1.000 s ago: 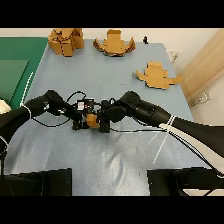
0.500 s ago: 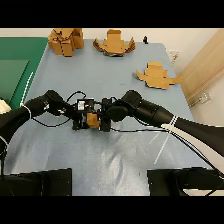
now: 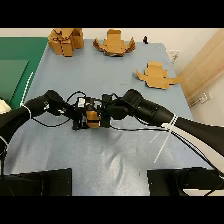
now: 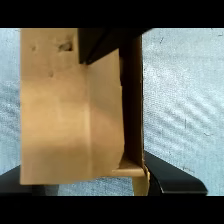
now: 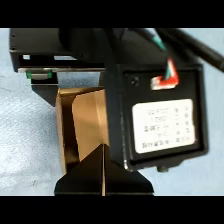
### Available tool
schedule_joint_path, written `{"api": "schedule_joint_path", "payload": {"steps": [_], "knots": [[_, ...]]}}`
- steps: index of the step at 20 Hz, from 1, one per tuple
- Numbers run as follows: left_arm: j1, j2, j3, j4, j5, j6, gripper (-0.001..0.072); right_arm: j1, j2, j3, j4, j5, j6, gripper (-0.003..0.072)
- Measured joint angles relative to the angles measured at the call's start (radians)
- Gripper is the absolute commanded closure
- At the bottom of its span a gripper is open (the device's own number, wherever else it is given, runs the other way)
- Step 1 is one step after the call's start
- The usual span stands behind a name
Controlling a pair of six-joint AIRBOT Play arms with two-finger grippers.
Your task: Fold the box.
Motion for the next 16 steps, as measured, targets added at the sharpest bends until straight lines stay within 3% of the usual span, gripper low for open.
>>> {"api": "schedule_joint_path", "payload": {"steps": [4, 16], "knots": [[0.0, 0.0, 0.0, 0.0, 0.0, 0.0, 0.0531, 0.0, -0.015, 0.0, 0.015, 0.002, 0.0, 0.0669], [0.0, 0.0, 0.0, 0.0, 0.0, 0.001, 0.053, 0.0, 0.01, 0.01, 0.111, -0.152, 0.0, 0.0676]]}}
